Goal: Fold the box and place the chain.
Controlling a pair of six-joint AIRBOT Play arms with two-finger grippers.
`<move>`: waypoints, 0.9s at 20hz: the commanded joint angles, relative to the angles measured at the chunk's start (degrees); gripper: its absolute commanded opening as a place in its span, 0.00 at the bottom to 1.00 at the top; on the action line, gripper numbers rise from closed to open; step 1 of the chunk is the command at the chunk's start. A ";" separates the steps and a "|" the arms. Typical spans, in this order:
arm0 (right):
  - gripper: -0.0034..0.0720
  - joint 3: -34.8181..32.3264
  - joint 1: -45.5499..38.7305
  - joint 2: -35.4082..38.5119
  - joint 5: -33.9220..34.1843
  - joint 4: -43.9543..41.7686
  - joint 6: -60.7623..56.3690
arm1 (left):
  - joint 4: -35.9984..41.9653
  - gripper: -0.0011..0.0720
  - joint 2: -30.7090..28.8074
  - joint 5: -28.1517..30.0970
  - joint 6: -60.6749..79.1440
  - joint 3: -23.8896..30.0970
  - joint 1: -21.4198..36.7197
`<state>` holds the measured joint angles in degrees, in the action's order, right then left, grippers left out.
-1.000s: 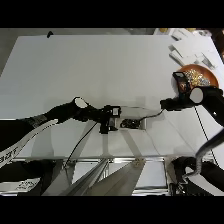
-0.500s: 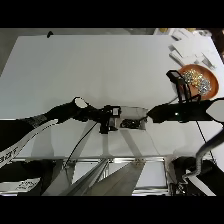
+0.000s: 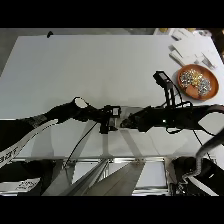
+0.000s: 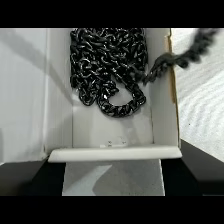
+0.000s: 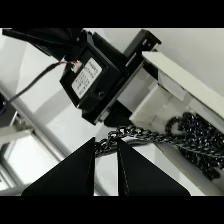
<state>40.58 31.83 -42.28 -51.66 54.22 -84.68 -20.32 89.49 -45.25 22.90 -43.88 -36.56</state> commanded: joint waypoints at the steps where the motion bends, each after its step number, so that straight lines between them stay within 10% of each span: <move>1: 0.08 0.00 1.20 -2.91 3.21 1.79 -0.79 | -0.02 0.14 -0.04 0.02 0.00 0.00 0.02; 4: 0.36 0.02 1.18 -6.34 3.54 2.91 -0.79 | 0.00 0.14 -0.04 0.02 0.00 0.00 0.02; 11: 0.07 9.31 -13.00 -6.56 1.79 10.62 0.79 | -0.02 0.14 -0.04 0.02 0.00 0.00 0.02; 18: 0.14 9.05 -28.74 -15.10 -3.02 28.35 -0.87 | 0.00 0.14 -0.04 0.02 0.00 0.00 0.02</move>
<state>49.52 7.84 -53.56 -52.03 76.23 -84.97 -20.32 89.49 -45.23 22.90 -43.88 -36.56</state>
